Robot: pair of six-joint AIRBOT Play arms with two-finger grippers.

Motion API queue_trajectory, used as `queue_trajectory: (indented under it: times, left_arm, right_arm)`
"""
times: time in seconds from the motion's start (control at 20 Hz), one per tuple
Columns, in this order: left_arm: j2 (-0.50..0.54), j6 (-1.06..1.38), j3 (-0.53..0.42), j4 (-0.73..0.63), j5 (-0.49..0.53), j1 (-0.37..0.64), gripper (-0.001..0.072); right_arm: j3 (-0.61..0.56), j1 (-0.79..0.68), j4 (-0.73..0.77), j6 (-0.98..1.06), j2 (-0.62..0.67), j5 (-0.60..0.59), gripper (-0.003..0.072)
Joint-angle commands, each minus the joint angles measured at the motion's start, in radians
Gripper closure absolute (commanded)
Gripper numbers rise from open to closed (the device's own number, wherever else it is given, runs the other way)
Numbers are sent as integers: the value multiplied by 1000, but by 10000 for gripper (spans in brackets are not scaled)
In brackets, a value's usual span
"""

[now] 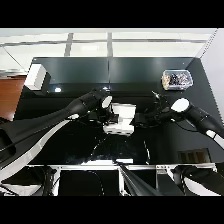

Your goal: Fold the box and place the chain.

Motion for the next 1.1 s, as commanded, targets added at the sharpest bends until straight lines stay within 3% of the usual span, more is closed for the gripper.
queue_trajectory:
  times: [0.0,0.3,0.4,0.65,0.95,1.05]
  left_arm:
    - [0,0,1,0,0,1,683]
    - [0,0,1,0,0,1,683]
    - [0,0,1,0,0,1,683]
    - [0,0,1,4,4,2,683]
    - [0,0,1,4,3,2,683]
    - [0,0,1,4,3,2,683]
  right_arm:
    - [64,85,-235,229,-14,-29,382]
    - [254,229,-534,501,-156,128,382]
    - [322,282,-645,607,-206,174,449]
    - [377,348,-695,801,-255,225,449]
    - [375,351,-703,833,-274,248,450]
    - [375,351,-703,840,-277,249,672]
